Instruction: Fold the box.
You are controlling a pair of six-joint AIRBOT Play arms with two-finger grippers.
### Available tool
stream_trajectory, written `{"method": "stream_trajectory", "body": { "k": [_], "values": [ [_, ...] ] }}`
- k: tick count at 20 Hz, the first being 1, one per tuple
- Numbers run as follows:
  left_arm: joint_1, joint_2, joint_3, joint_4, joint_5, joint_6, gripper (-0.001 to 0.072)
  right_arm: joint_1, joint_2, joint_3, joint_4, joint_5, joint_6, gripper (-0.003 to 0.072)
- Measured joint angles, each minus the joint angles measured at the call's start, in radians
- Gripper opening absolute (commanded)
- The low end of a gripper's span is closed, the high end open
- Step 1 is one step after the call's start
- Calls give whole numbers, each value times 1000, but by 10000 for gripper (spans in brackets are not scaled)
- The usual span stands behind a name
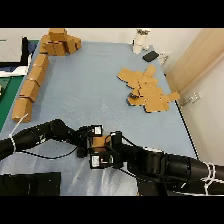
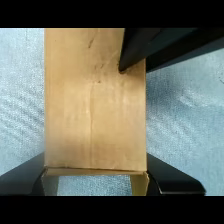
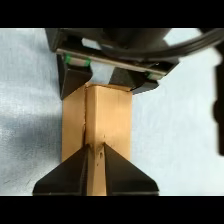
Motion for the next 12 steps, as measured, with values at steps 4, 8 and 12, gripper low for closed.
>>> {"method": "stream_trajectory", "body": {
  "k": [4, 8, 12],
  "values": [
    [0, 0, 0, 0, 0, 0, 402, -1, -2, 8, 10, -6, 0, 306],
    [0, 0, 0, 0, 0, 0, 403, 0, 47, 42, 17, -66, 0, 306],
    [0, 0, 0, 0, 0, 0, 402, 0, 143, 62, 63, -161, 63, 304]
  ]
}}
